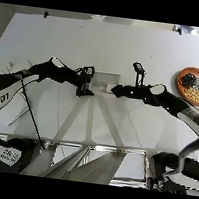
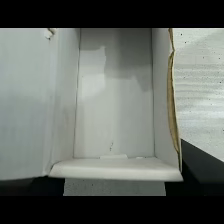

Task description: Fold the box and place the chain.

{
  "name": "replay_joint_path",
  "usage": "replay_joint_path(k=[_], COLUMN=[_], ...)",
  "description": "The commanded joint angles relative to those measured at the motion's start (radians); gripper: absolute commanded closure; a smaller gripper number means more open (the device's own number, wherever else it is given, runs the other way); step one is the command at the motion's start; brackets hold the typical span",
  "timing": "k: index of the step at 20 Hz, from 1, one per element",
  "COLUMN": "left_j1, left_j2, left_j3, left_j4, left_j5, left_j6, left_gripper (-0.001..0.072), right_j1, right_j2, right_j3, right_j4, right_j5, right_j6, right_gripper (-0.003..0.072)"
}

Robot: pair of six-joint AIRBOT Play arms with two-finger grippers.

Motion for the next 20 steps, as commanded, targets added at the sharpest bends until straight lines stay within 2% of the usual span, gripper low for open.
replay_joint_path(k=[1, 6, 8, 10, 15, 20], left_j1=[0.0, 0.0, 0.0, 0.0, 0.0, 0.0], left_j2=[0.0, 0.0, 0.0, 0.0, 0.0, 0.0], left_j3=[0.001, 0.001, 0.001, 0.001, 0.001, 0.001], left_j4=[0.0, 0.0, 0.0, 0.001, 0.0, 0.0], left_j5=[0.0, 0.0, 0.0, 0.0, 0.0, 0.0], left_j6=[0.002, 0.002, 0.002, 0.002, 0.002, 0.002], left_gripper=[0.0566, 0.0566, 0.0566, 0.0566, 0.0566, 0.0566], right_j1=[0.034, 0.075, 0.088, 0.102, 0.131, 0.179], right_j2=[0.004, 0.008, 0.008, 0.008, 0.005, -0.073], right_j3=[0.044, 0.148, 0.167, 0.175, 0.229, 0.329], right_j4=[-0.336, -0.763, -0.89, -0.942, -0.957, -1.034], right_j5=[-0.021, 0.09, 0.133, 0.145, 0.159, 0.301], right_j6=[0.285, 0.687, 0.859, 0.956, 1.033, 1.054], right_gripper=[0.0316, 0.0334, 0.0334, 0.0334, 0.0334, 0.033])
